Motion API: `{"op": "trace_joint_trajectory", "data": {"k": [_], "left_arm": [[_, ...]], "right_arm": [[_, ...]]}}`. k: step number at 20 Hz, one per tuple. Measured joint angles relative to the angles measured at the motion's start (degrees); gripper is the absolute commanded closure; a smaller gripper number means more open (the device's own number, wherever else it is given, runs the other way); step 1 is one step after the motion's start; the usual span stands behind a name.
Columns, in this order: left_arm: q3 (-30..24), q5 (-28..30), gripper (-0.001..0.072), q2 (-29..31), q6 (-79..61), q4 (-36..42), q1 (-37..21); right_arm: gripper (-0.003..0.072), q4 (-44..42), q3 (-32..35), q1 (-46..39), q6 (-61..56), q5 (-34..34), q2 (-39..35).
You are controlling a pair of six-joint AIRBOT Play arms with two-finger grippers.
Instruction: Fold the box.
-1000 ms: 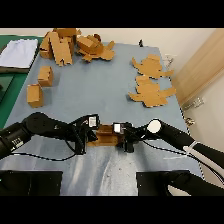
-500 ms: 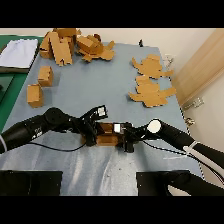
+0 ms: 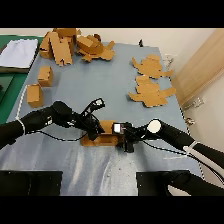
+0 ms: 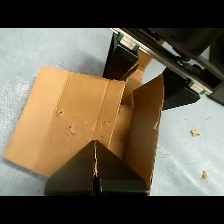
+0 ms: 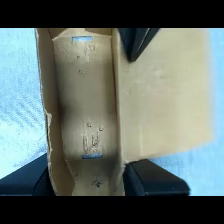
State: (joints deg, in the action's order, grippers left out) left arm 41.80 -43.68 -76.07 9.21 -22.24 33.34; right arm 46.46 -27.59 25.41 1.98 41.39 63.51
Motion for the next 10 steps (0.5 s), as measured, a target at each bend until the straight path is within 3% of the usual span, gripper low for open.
{"op": "trace_joint_trajectory", "data": {"k": [10], "left_arm": [[0.1,-0.1,0.0701,-1.7,0.9,0.5,-0.2]], "right_arm": [[0.0227,0.0,0.0,0.0,0.0,0.1,0.0]]}}
